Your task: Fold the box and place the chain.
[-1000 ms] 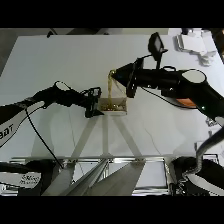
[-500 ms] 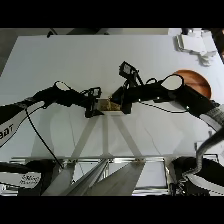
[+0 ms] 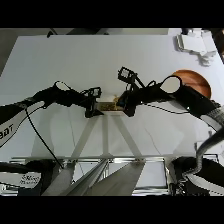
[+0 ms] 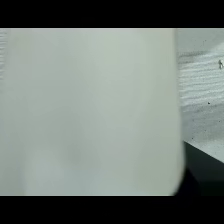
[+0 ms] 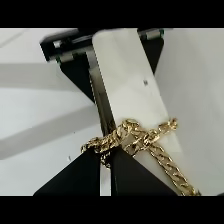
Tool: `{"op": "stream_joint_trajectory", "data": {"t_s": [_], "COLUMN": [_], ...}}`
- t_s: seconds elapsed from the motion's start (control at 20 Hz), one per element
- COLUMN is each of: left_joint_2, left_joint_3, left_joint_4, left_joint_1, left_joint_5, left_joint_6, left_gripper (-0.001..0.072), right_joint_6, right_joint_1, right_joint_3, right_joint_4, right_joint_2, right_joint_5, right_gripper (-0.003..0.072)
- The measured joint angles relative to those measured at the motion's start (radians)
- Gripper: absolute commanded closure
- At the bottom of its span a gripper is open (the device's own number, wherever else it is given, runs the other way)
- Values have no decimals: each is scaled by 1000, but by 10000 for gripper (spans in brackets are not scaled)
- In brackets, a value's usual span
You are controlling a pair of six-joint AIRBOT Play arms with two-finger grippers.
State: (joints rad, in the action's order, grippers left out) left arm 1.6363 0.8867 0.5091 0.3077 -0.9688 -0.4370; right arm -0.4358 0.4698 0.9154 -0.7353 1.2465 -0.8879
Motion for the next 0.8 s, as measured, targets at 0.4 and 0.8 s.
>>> {"op": "stream_joint_trajectory", "data": {"t_s": [0.4,0.8], "left_joint_2": [0,0], "left_joint_3": [0,0], "left_joint_4": [0,0], "left_joint_1": [0,0], "left_joint_5": [0,0], "left_joint_6": [1,0], "left_gripper": [431,431], "right_joint_6": [-77,-89], "right_joint_1": [0,0], "right_joint_3": [0,0], "right_joint_4": [-104,-117], "right_joint_2": [21,36], "right_joint_5": [29,-15], "right_gripper": [563,387]}}
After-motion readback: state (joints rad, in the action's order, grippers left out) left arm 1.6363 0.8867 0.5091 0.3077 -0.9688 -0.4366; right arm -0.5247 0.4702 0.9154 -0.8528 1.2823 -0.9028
